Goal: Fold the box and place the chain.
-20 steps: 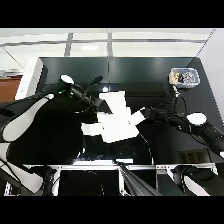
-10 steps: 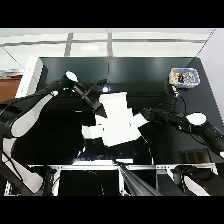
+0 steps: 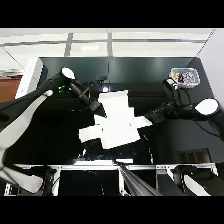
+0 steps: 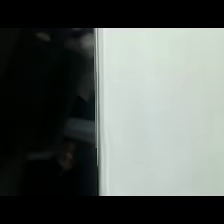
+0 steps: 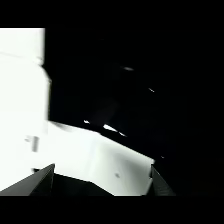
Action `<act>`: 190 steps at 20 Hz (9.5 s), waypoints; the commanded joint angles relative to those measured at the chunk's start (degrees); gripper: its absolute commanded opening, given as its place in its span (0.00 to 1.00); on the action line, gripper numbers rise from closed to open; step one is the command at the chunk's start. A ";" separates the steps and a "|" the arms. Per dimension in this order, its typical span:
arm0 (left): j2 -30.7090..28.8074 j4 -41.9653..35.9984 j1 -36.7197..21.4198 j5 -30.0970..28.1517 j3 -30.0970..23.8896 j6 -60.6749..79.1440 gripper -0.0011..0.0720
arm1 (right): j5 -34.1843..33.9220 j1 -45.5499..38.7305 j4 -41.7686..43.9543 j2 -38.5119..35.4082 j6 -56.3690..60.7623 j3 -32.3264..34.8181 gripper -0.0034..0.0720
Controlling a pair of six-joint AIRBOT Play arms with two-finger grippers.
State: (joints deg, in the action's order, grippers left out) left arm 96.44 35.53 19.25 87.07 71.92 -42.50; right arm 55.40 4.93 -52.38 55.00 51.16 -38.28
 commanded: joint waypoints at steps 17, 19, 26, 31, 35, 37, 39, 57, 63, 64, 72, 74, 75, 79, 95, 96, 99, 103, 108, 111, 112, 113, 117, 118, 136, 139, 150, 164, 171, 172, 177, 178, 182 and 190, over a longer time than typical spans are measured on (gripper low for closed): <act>-14.56 11.78 8.96 -46.14 -21.92 43.65 0.05 | -4.87 10.29 -1.42 2.80 -38.40 3.19 0.98; -14.56 11.80 8.96 -46.18 -21.92 43.65 0.05 | -5.42 13.27 -1.09 3.96 -42.64 3.54 0.98; -14.56 11.80 8.96 -46.16 -21.92 43.65 0.05 | -5.73 18.91 2.14 8.90 -49.27 3.54 0.98; -14.56 11.80 8.96 -46.16 -21.92 43.63 0.05 | -11.91 22.18 5.92 12.48 -50.40 3.54 0.98; -14.56 11.80 8.96 -46.16 -21.92 43.63 0.05 | -17.11 23.17 8.33 12.48 -50.38 3.43 0.98; -14.56 11.80 8.96 -46.16 -21.92 43.63 0.05 | -16.98 23.17 8.41 12.13 -50.38 2.80 0.98; -14.56 11.80 8.96 -46.16 -21.92 43.63 0.05 | -17.05 23.17 8.41 11.37 -51.25 1.77 0.98; -14.56 11.80 8.96 -46.16 -21.92 43.63 0.05 | -18.99 17.11 23.04 12.87 -67.87 1.27 0.98; -14.56 11.80 8.96 -46.25 -21.90 43.63 0.05 | -13.51 14.56 27.34 19.37 -74.01 -0.07 0.98; -14.56 11.80 8.96 -46.05 -21.88 43.63 0.05 | -11.76 13.94 27.87 20.41 -74.60 -0.42 0.98; -14.58 11.80 8.96 -45.83 -21.88 43.60 0.05 | -10.91 15.06 25.64 22.12 -68.57 -0.46 0.98; -14.58 11.80 8.96 -45.22 -21.88 43.60 0.05 | -10.73 15.08 25.00 22.14 -65.88 -0.44 0.98; -14.58 11.80 8.96 -44.89 -21.88 43.60 0.05 | -11.10 15.06 24.13 22.18 -64.63 -0.44 0.98; -14.58 11.80 8.96 -44.76 -21.88 43.60 0.05 | -12.46 15.06 20.48 22.27 -62.05 -0.46 0.98; -14.58 11.80 8.96 -44.63 -21.88 43.60 0.05 | -15.02 16.61 20.11 24.17 -67.08 -0.76 0.98; -14.58 11.80 8.96 -44.63 -21.88 43.60 0.05 | -15.17 16.63 19.71 24.22 -66.49 -0.87 0.98; -14.58 11.80 8.96 -44.63 -21.88 43.60 0.05 | -15.13 16.65 19.50 24.30 -66.36 -0.94 0.98; -14.58 11.80 8.96 -44.65 -21.88 43.63 0.05 | -15.13 16.74 19.34 24.30 -66.34 -0.94 0.98; -14.58 11.80 8.96 -44.63 -21.88 43.60 0.05 | -15.15 16.74 19.37 24.30 -66.31 -0.94 0.68; -14.69 11.82 8.96 -44.63 -21.88 42.45 0.10 | -15.15 16.72 19.43 24.30 -66.31 -0.94 0.68; -14.97 11.87 8.96 -44.63 -21.81 41.94 0.33 | -15.15 16.72 19.41 24.30 -66.34 -0.94 0.68; -15.54 12.26 8.94 -44.65 -21.68 41.94 0.53 | -15.15 16.72 19.41 24.30 -66.34 -0.94 0.68; -21.24 14.99 8.48 -44.52 -21.51 37.05 0.98 | -15.15 16.72 19.41 24.30 -66.34 -0.94 0.68; -22.99 17.59 8.17 -44.19 -21.51 33.03 0.98 | -15.15 16.74 19.39 24.30 -66.34 -0.94 0.67; -28.72 -17.11 4.55 -55.93 -30.84 13.40 0.05 | -15.13 16.72 19.41 24.30 -66.34 -0.94 0.26; -24.22 -11.56 4.24 -57.27 -28.09 13.53 0.05 | -15.13 16.72 19.41 24.30 -66.34 -0.94 0.26; -11.17 6.88 3.76 -38.36 -19.28 0.79 0.05 | -15.15 16.72 19.45 24.30 -66.34 -0.94 0.26; -36.79 17.33 -1.01 -30.69 -33.64 29.97 0.88 | -15.15 16.72 19.47 24.30 -66.34 -0.94 0.26; -25.86 20.33 4.09 -41.40 -31.10 39.80 0.98 | -15.13 16.72 19.45 24.30 -66.36 -0.94 0.26; -24.59 19.82 4.31 -41.53 -30.16 39.80 0.98 | -15.15 16.72 19.45 24.30 -66.34 -0.94 0.26; -21.57 14.01 4.37 -37.05 -27.30 44.15 0.85 | -15.15 16.72 19.45 24.30 -66.34 -0.94 0.26; -21.46 14.21 4.70 -36.94 -27.30 45.83 0.69 | -15.15 16.72 19.45 24.30 -66.34 -0.94 0.26; -21.44 12.24 6.12 -40.09 -27.30 45.94 0.30 | -15.15 16.72 19.45 24.30 -66.34 -0.94 0.26; -19.37 7.13 7.93 -40.52 -27.30 45.81 0.23 | -15.15 16.72 19.47 24.30 -66.34 -0.94 0.26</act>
State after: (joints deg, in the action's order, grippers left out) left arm 76.01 45.58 26.52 47.09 44.58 3.27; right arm 40.23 21.63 -32.93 79.29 -15.20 -39.18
